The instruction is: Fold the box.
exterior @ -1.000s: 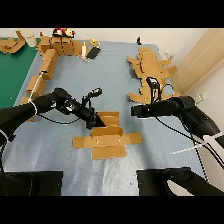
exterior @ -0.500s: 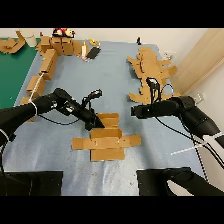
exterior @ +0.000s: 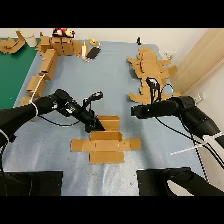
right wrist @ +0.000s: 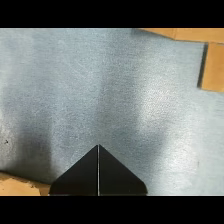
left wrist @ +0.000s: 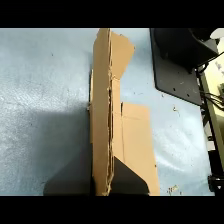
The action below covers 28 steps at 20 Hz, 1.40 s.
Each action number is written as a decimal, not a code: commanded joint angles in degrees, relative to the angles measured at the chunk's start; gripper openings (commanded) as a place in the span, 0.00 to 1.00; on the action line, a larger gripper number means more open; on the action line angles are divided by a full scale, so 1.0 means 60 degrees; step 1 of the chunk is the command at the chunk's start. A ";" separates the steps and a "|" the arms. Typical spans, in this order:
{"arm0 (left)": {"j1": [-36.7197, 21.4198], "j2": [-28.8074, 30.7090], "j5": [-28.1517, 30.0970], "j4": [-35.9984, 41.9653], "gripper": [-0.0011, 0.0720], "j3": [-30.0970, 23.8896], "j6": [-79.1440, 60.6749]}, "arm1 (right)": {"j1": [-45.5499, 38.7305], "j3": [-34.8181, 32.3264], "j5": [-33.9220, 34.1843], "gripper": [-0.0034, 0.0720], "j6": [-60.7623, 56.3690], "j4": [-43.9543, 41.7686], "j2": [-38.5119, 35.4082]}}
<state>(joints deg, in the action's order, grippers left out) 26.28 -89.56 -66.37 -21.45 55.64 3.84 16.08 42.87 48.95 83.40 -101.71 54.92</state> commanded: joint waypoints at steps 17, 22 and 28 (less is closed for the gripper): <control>0.0149 0.0612 0.1217 -0.0073 0.03 -0.0142 -0.0211 | 0.0011 0.0004 -0.0036 0.05 0.0004 0.0055 0.0004; 0.0233 0.0743 0.1621 0.0047 0.03 -0.0834 -0.0364 | 0.0011 0.0004 -0.0084 0.05 0.0004 0.0055 0.0004; 0.0911 0.1355 0.1989 0.0102 0.03 -0.1344 -0.0780 | 0.0011 0.0004 -0.0087 0.05 0.0004 0.0062 0.0004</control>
